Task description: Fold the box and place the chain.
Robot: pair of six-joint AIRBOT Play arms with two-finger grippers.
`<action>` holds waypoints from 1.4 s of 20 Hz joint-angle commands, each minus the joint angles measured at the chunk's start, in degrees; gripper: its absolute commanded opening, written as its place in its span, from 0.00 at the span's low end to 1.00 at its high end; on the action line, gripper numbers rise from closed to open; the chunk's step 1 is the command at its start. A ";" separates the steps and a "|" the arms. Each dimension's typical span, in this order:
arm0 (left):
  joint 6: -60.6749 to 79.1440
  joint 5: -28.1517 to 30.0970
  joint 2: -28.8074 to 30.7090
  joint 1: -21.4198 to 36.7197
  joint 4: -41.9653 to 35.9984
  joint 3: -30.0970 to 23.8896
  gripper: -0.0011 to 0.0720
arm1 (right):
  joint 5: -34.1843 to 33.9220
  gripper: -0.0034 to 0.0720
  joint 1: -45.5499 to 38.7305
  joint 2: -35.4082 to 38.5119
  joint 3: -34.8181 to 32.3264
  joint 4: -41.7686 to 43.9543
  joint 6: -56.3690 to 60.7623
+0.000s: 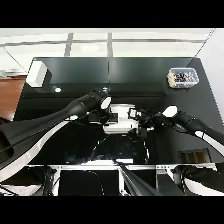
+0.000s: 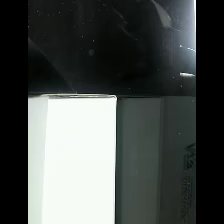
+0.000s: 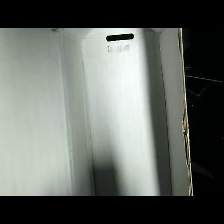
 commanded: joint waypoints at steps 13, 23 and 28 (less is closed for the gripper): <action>-0.33 0.46 -0.04 -0.02 -1.31 0.04 0.05 | -1.53 0.74 0.00 0.13 0.04 -0.44 2.27; -0.33 0.57 -0.02 -0.07 -1.27 0.04 0.05 | 1.75 0.98 -2.51 9.27 0.04 -9.66 3.26; -0.15 0.59 -0.02 0.00 -1.05 0.02 0.05 | 2.62 0.98 -2.47 9.77 0.04 -10.49 2.86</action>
